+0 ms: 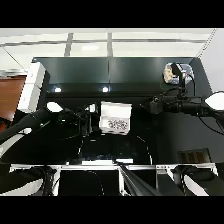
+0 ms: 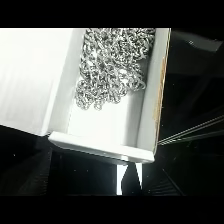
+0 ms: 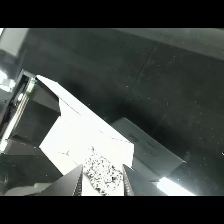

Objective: Fold the box and place the chain.

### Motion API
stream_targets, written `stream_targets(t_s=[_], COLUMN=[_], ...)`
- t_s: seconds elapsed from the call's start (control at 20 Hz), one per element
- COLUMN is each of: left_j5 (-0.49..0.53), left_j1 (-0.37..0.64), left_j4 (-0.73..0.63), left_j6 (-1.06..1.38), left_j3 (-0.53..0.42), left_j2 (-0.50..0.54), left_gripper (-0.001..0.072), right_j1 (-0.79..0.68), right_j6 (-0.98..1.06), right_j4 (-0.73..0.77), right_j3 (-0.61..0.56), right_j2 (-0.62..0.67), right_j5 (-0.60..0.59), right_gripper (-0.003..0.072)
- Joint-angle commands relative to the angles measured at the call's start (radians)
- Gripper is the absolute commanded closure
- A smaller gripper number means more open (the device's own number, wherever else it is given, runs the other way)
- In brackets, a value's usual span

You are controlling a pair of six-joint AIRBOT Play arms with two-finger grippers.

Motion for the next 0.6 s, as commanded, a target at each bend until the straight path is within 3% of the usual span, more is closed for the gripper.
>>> stream_targets(t_s=[0.0, 0.45, 0.55], left_j5=[0.010, 0.014, 0.018], left_j1=[-0.007, -0.086, -0.086], left_j4=[0.013, 0.012, 0.009], left_j6=[0.001, 0.105, 0.103], left_j3=[0.006, 0.010, 0.010], left_j2=[-0.005, -0.008, -0.009], left_gripper=[-0.0001, 0.0001, 0.0031], right_j1=[0.000, 0.000, 0.000], right_j6=[0.000, 0.000, 0.000], right_j4=[0.003, 0.000, -0.001], right_j3=[0.000, 0.000, -0.003], right_j2=[0.000, 0.000, 0.000], right_j5=[0.001, 0.000, -0.006], right_gripper=[0.0397, 0.0397, 0.0397])
